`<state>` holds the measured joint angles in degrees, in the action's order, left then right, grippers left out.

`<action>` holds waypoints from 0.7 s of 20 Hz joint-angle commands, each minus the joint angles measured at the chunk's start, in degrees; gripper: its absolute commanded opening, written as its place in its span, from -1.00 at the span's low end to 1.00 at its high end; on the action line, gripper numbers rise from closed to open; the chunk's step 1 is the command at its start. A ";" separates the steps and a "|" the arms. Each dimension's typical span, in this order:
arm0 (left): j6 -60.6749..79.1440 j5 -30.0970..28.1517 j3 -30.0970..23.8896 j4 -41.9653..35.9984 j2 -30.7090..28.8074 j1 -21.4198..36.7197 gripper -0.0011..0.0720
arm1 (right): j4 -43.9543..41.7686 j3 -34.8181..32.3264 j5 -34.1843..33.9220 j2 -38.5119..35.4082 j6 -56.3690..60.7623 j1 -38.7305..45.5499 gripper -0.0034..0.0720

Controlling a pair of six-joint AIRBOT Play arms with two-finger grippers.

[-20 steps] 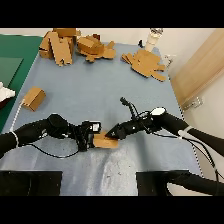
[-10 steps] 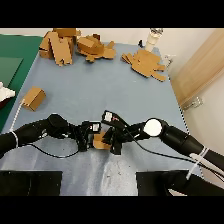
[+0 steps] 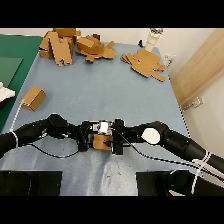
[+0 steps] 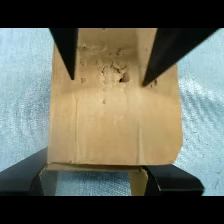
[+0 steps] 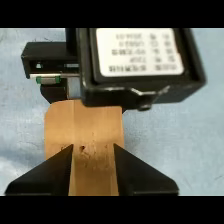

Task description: Fold the box.

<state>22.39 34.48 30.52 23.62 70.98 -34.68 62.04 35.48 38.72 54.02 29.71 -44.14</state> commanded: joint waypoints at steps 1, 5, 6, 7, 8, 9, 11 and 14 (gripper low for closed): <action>0.02 0.00 0.00 0.00 -0.02 0.00 -0.18 | 2.27 0.04 0.09 -0.07 -1.57 -0.39 0.27; 0.04 0.00 0.00 0.00 -0.02 0.02 -0.19 | 2.25 0.04 0.35 -0.07 -1.92 -0.39 0.33; 0.02 0.00 0.00 0.00 -0.02 0.00 -0.19 | 2.23 0.04 0.52 -0.07 -1.92 -0.42 0.33; 0.04 0.00 0.00 0.00 -0.02 0.00 -0.18 | 2.27 0.04 1.11 -0.07 -1.92 -0.55 0.33; 0.04 0.00 0.00 0.00 -0.02 0.00 -0.18 | 2.25 0.04 1.79 -0.07 -1.92 -0.70 0.33; 0.02 0.00 0.00 0.00 0.00 0.00 -0.18 | 2.36 0.04 2.27 -0.07 -1.92 -1.36 0.33; 0.02 0.00 0.00 0.00 -0.02 0.00 -0.18 | 3.91 0.04 2.60 -0.07 -1.90 -3.32 0.33; 0.02 0.00 0.00 0.00 -0.02 0.00 -0.18 | 9.68 0.04 2.56 -0.04 -1.25 -5.62 0.33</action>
